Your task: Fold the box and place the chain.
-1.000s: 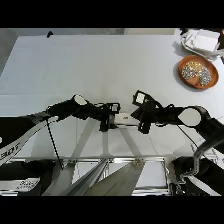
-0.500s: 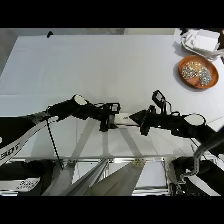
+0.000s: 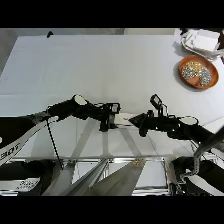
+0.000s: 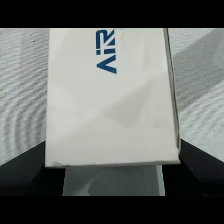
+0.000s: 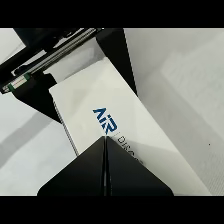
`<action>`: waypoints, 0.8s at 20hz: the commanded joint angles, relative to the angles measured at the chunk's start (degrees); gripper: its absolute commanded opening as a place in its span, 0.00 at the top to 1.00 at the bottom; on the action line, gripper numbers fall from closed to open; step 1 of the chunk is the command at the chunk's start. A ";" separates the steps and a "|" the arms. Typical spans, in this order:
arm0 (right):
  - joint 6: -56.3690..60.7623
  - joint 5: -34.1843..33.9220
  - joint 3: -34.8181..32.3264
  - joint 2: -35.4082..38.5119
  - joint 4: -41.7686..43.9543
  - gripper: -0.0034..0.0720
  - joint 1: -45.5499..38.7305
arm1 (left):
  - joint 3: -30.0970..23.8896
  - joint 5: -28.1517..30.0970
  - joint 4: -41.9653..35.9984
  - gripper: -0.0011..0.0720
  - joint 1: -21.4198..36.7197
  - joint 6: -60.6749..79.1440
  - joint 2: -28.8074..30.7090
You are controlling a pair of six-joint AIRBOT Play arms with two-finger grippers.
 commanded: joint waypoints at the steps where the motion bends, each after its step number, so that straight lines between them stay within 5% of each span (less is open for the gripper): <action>1: -0.15 -0.87 -0.44 -1.75 -1.55 0.95 -0.02 | 0.04 -0.04 -0.04 0.53 0.04 -0.07 0.02; 10: -0.37 -0.57 0.17 0.37 0.57 0.95 -0.02 | 0.04 -0.04 -0.07 0.53 0.04 -0.07 0.02; 16: 9.01 -2.29 8.59 7.43 -0.26 0.94 -0.02 | 0.04 -0.04 -0.04 0.53 0.04 -0.07 0.02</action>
